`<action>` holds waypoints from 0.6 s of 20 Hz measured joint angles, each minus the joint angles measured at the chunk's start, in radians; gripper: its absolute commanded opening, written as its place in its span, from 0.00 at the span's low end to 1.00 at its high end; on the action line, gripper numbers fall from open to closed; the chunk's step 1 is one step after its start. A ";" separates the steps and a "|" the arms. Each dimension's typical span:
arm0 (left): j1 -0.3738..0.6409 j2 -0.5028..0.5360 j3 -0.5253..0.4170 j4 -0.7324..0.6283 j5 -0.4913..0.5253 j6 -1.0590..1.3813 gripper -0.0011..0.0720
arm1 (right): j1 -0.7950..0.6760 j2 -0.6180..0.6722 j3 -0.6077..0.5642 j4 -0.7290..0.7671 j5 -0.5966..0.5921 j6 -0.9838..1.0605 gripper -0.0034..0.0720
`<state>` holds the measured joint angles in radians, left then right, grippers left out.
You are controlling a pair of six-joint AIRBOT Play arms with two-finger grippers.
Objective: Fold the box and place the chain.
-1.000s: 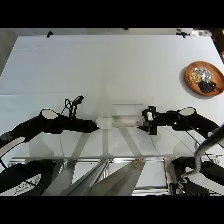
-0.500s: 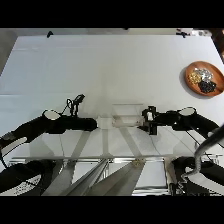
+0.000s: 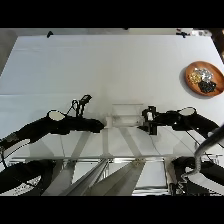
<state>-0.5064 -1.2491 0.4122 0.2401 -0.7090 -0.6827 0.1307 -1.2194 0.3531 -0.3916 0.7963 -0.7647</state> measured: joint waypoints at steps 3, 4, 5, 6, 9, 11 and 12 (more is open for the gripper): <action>-0.012 0.003 0.016 -0.009 0.006 0.030 0.07 | 0.000 0.000 0.000 0.000 0.000 0.000 0.66; -0.014 0.006 0.024 -0.010 0.009 0.037 0.08 | 0.000 0.000 0.000 0.000 0.000 0.000 0.66; -0.016 0.007 0.033 -0.012 0.009 0.042 0.11 | 0.000 0.000 0.000 0.000 0.000 0.000 0.66; -0.017 0.009 0.045 -0.012 0.010 0.046 0.14 | 0.000 0.000 0.000 0.000 0.000 0.000 0.66; -0.019 0.011 0.081 0.005 0.010 0.051 0.24 | 0.000 0.000 0.000 0.000 0.000 0.000 0.66; -0.023 0.012 0.097 0.022 0.013 0.051 0.27 | 0.000 0.000 0.000 0.000 0.000 0.000 0.66; -0.027 0.012 0.102 0.027 0.013 0.051 0.33 | 0.000 0.000 0.000 0.000 0.000 0.000 0.66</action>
